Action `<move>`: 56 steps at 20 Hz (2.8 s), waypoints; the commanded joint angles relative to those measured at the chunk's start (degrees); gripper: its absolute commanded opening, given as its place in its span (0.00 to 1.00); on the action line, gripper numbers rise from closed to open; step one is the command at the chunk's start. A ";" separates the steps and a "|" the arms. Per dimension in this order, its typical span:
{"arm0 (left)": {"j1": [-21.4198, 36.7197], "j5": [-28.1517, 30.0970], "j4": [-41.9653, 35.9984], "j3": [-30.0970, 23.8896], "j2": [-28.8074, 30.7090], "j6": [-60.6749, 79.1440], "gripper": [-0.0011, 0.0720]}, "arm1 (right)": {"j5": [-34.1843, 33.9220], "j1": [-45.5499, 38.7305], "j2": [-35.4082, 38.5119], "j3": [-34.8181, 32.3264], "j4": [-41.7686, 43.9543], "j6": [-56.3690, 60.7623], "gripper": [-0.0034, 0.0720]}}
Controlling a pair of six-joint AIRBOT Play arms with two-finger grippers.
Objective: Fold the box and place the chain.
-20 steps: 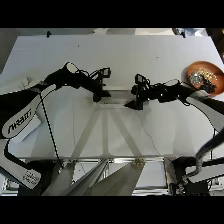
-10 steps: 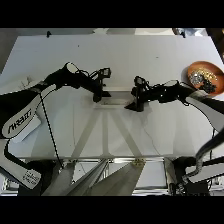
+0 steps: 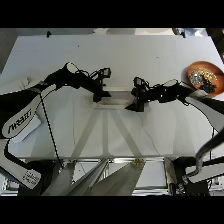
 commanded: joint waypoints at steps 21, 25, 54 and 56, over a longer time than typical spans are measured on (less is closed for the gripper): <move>-0.02 0.04 0.00 -0.02 -0.02 0.00 0.03 | -0.52 0.66 -0.04 0.28 -2.75 -2.45 0.71; -0.02 0.04 0.00 -0.02 -0.02 0.00 0.03 | -0.50 0.66 -0.04 0.28 -2.80 -2.45 0.71; 0.07 0.02 -0.04 -0.02 0.09 0.00 0.11 | -0.48 0.66 -0.02 0.28 -2.80 -2.45 0.71; 0.17 0.00 -0.04 -0.02 0.24 -0.22 0.44 | -0.50 0.66 -0.04 0.31 -2.80 -2.45 0.71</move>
